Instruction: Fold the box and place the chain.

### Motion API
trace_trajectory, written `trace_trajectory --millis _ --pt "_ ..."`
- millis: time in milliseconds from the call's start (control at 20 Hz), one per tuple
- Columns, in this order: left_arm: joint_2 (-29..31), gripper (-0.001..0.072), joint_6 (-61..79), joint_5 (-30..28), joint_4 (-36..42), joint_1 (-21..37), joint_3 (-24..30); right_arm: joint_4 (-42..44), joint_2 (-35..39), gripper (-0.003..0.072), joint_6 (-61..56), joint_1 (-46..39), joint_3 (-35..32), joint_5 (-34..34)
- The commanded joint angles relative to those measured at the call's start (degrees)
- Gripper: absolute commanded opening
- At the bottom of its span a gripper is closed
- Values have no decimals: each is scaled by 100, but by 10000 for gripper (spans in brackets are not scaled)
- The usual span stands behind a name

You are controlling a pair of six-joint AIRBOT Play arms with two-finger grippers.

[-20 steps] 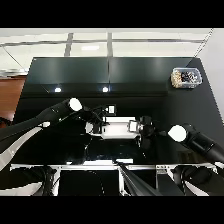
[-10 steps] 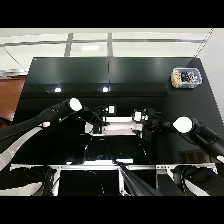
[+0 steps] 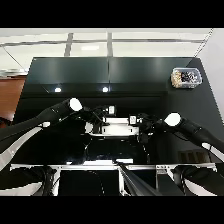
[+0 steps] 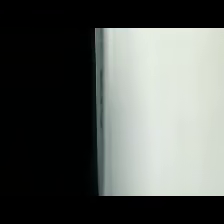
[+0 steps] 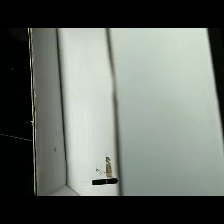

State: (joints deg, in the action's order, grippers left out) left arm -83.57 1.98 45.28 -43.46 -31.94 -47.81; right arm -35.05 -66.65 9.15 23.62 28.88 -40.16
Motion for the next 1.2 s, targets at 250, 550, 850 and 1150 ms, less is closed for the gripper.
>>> trace_trajectory --millis 250,550,850,1150 --pt "-4 25 -26 24 2 -2 2 160 -310 669 269 -136 2 -149" --pt "-4 25 -24 42 2 -2 2 166 -352 669 328 -280 2 -160" --pt "-4 25 -24 39 4 -2 2 160 -352 668 332 -280 2 -72" --pt "-2 25 -28 37 367 -2 2 133 -352 305 332 -280 2 -142"
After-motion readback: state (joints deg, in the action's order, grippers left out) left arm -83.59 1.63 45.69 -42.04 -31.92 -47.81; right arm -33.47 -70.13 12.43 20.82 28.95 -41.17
